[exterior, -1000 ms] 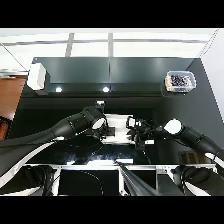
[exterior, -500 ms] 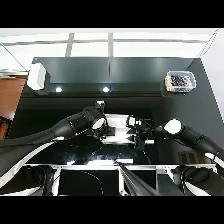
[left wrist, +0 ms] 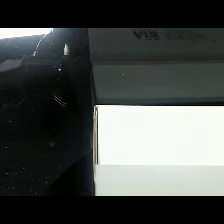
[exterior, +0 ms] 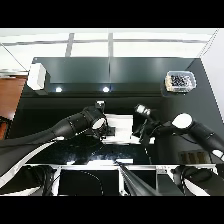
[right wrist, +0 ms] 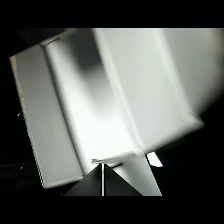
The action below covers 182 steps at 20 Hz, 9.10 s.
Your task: Fold the box and place the chain.
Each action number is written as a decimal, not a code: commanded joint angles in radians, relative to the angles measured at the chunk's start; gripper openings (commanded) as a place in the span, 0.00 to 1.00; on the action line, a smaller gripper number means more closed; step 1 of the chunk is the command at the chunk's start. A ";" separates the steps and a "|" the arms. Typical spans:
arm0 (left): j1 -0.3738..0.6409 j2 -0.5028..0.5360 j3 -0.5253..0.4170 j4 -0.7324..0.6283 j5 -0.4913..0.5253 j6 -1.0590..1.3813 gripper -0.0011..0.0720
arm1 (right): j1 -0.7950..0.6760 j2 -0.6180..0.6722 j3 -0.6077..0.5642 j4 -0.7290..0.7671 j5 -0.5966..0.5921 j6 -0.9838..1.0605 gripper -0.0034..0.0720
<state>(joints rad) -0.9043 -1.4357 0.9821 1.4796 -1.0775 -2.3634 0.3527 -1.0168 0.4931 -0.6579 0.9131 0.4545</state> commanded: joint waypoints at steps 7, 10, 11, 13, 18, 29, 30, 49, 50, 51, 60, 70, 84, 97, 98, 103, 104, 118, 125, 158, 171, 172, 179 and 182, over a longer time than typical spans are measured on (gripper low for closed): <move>0.001 -0.001 -0.001 0.000 -0.007 -0.001 0.05 | -0.727 0.037 0.024 -0.162 0.256 0.689 0.07; 0.001 -0.001 -0.001 0.000 -0.005 -0.001 0.05 | -0.731 -0.006 0.008 -0.287 0.350 0.781 0.07; 0.001 -0.001 -0.001 0.000 -0.005 -0.001 0.05 | -0.708 -0.029 -0.003 -0.288 0.373 0.788 0.07; 0.001 -0.001 -0.001 0.000 -0.007 -0.001 0.05 | -0.635 -0.078 -0.020 -0.285 0.382 0.788 0.07; 0.001 -0.001 -0.001 -0.003 -0.025 -0.001 0.05 | -0.423 -0.169 -0.059 -0.189 0.269 0.785 0.07; 0.001 0.000 -0.001 -0.003 -0.029 0.000 0.05 | -0.229 -0.175 -0.056 0.155 0.207 0.546 0.07; 0.000 0.000 -0.001 -0.003 -0.031 0.000 0.05 | -0.230 -0.175 -0.054 0.171 0.237 0.502 0.09; 0.001 0.000 -0.001 -0.003 -0.032 0.000 0.05 | -0.185 -0.175 0.026 0.179 0.302 0.488 0.66; 0.001 0.000 -0.001 -0.003 -0.032 0.000 0.05 | -0.162 -0.175 0.026 0.178 0.248 0.543 0.66; 0.001 0.000 -0.001 -0.003 -0.032 0.000 0.05 | -0.134 -0.175 0.028 0.178 0.192 0.596 0.66; 0.001 0.000 -0.001 0.001 -0.032 0.003 0.05 | 0.158 -0.175 0.164 -0.213 0.014 1.093 0.66; 0.001 0.000 -0.001 0.005 -0.066 0.003 0.05 | 0.491 -0.225 0.360 -0.815 0.085 1.940 0.62; 0.001 0.000 -0.001 0.005 -0.057 0.003 0.05 | 0.520 -0.319 0.380 -0.749 0.137 1.973 0.54; 0.001 0.000 -0.001 0.005 -0.058 0.004 0.05 | 0.520 -0.328 0.380 -0.746 0.151 1.946 0.33; 0.001 0.000 -0.001 0.005 -0.057 0.004 0.05 | 0.520 -0.328 0.380 -0.746 0.153 1.946 0.31; 0.001 0.000 -0.001 0.005 -0.058 0.004 0.05 | 0.520 -0.327 0.381 -0.738 0.152 1.926 0.07; 0.001 0.000 -0.001 0.005 -0.059 0.004 0.05 | 0.518 -0.327 0.381 -0.741 0.146 1.912 0.18; 0.014 0.001 -0.001 -0.001 -0.058 0.025 0.05 | 0.255 0.195 0.380 -1.258 0.363 1.595 0.56; 0.015 0.001 -0.001 0.001 -0.052 0.025 0.05 | -0.282 0.077 0.349 -1.276 0.011 1.518 0.58; 0.014 0.000 -0.001 -0.026 -0.056 0.025 0.05 | -0.465 -0.815 1.088 -0.921 0.045 1.351 0.07; 0.014 0.000 -0.001 -0.026 -0.057 0.025 0.05 | -0.465 -0.340 1.183 -0.715 0.220 0.938 0.06; 0.014 0.000 -0.001 -0.026 -0.056 0.025 0.05 | -0.465 -0.295 1.191 -0.703 0.249 0.917 0.06; 0.014 0.000 -0.001 -0.026 -0.057 0.025 0.05 | -0.465 -0.055 1.279 -0.468 0.296 0.846 0.06; 0.014 0.000 -0.001 -0.026 -0.057 0.025 0.05 | -0.465 -0.026 1.369 -0.372 0.331 0.827 0.06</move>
<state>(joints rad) -0.8902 -1.4357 0.9813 1.4528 -1.1347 -2.3386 -0.1116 -1.0870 1.7947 -1.1442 1.2045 1.3121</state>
